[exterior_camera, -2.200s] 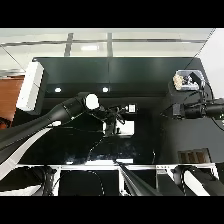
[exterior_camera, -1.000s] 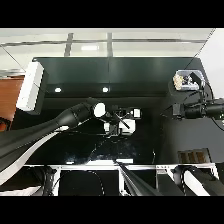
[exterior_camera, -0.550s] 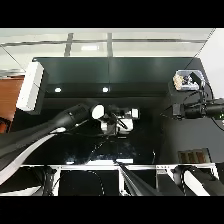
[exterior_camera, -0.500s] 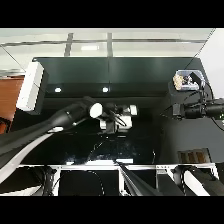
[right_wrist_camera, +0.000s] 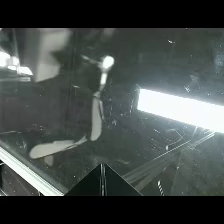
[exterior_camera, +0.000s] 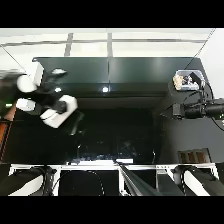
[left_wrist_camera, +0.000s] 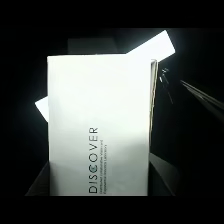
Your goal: Fold the box and place the chain.
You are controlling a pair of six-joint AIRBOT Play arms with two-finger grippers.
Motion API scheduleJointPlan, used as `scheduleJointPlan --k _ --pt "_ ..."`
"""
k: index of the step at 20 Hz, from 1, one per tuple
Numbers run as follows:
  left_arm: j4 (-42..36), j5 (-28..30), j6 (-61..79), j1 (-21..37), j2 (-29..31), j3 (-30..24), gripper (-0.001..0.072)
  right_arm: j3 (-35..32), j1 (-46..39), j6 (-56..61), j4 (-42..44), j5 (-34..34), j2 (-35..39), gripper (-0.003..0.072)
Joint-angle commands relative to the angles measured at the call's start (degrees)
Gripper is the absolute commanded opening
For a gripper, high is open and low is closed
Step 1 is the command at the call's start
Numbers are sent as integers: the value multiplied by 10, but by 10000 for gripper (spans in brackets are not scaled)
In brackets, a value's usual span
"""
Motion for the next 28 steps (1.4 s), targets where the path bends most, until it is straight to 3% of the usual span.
scheduleJointPlan --k 1,3,6,11,16,21,22,23,24,28 --pt "15 2 -32 193 47 -67 288 0 0 -10 0 -1 0 13" --pt "15 5 43 266 49 -98 289 0 0 -12 0 -9 0 14" --pt "17 26 101 337 49 -97 289 0 0 -12 0 -12 0 14" --pt "12 131 110 432 48 -98 289 0 0 -11 1 -13 0 13" --pt "-90 166 219 414 15 -97 289 0 0 1 0 -17 0 13" --pt "-70 177 234 377 -33 -72 292 0 0 19 1 -12 0 13" --pt "-61 184 233 374 -40 -65 349 0 0 20 1 -12 0 13" --pt "-59 193 231 373 -43 -59 660 0 0 26 1 -13 0 13" --pt "-64 201 225 374 -42 -54 707 0 0 29 1 -13 0 13" --pt "-96 195 131 373 -25 11 706 0 0 30 0 -17 0 13"
